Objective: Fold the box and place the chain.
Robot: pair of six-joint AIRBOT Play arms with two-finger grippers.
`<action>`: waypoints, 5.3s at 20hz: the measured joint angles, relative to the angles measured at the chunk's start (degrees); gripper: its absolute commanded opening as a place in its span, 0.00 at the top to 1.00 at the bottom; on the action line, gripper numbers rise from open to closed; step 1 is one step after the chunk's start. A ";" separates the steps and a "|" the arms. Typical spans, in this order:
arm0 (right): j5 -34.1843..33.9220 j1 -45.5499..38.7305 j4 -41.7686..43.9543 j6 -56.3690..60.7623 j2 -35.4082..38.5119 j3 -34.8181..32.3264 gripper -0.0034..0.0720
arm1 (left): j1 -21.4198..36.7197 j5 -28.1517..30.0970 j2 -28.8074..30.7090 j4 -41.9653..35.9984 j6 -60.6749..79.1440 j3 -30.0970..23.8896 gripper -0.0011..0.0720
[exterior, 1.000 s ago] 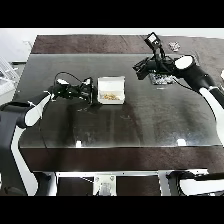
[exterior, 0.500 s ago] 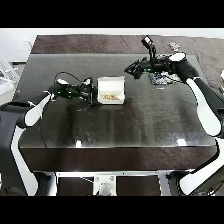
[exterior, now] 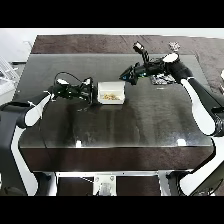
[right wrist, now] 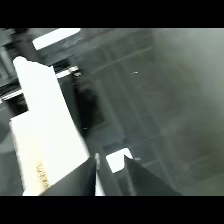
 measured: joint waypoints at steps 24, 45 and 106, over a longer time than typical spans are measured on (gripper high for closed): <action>7.19 5.46 -5.77 -2.60 -0.79 0.17 0.33 | 0.02 0.24 0.02 0.02 0.00 0.00 0.24; 4.31 5.51 -6.14 -5.46 -2.27 0.09 0.34 | 0.00 0.98 0.04 -0.04 0.00 0.00 0.24; -2.14 5.38 -0.13 -19.96 1.16 -7.48 0.37 | 0.00 0.94 0.02 0.00 0.02 0.00 0.24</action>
